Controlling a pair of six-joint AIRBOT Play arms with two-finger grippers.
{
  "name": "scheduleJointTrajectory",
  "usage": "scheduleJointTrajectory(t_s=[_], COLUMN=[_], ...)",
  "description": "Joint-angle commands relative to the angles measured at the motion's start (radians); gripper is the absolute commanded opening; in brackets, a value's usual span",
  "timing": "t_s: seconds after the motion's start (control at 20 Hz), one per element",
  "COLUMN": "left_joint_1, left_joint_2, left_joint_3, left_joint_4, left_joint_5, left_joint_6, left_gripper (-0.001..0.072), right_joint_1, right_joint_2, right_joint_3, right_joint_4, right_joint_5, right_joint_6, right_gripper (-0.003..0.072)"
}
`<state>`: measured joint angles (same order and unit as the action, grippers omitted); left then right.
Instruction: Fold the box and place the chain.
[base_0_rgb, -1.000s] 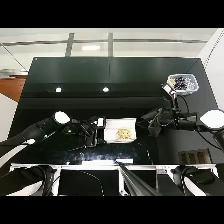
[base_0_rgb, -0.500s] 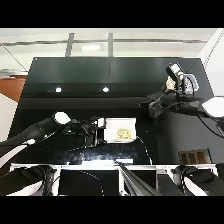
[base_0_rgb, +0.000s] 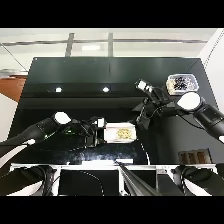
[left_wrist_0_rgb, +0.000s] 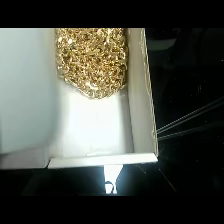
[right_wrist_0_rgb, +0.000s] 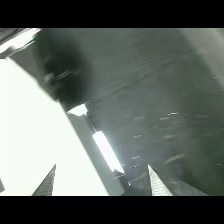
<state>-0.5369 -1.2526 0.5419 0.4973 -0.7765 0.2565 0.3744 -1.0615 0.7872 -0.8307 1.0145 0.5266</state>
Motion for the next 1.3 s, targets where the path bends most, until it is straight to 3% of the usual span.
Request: scheduleJointTrajectory(t_s=[0.0,0.35,0.65,1.05,1.1,1.2,1.25], left_joint_1=[0.000,0.000,0.000,0.000,0.000,0.000,0.000], left_joint_2=[0.000,0.000,0.000,0.000,0.000,0.000,0.000], left_joint_3=[0.000,0.000,0.000,0.000,0.000,0.000,0.000], left_joint_4=[0.000,0.000,0.000,0.000,0.000,0.000,0.000], left_joint_5=[-0.001,-0.001,-0.001,-0.001,-0.001,-0.001,-0.001], left_joint_6=[0.001,0.001,0.001,0.001,0.001,0.001,0.001], left_gripper=[0.0593,0.0593,0.0592,0.0593,0.0593,0.0593,0.0593], right_joint_1=[0.011,0.050,0.064,0.070,0.080,0.110,0.124], right_joint_2=[-0.007,-0.019,-0.016,-0.018,-0.018,-0.018,-0.018], right_joint_3=[0.001,0.000,0.001,-0.067,-0.067,-0.067,-0.067], right_joint_4=[-0.039,-0.034,-0.013,-0.024,-0.035,-0.045,-0.046], right_joint_5=[0.108,0.086,0.179,0.091,0.072,0.037,0.026], right_joint_6=[-0.030,-0.106,-0.100,-0.105,-0.116,-0.129,-0.132], right_gripper=[0.0713,0.0714,0.0715,0.0712,0.0665,0.0641,0.0537])
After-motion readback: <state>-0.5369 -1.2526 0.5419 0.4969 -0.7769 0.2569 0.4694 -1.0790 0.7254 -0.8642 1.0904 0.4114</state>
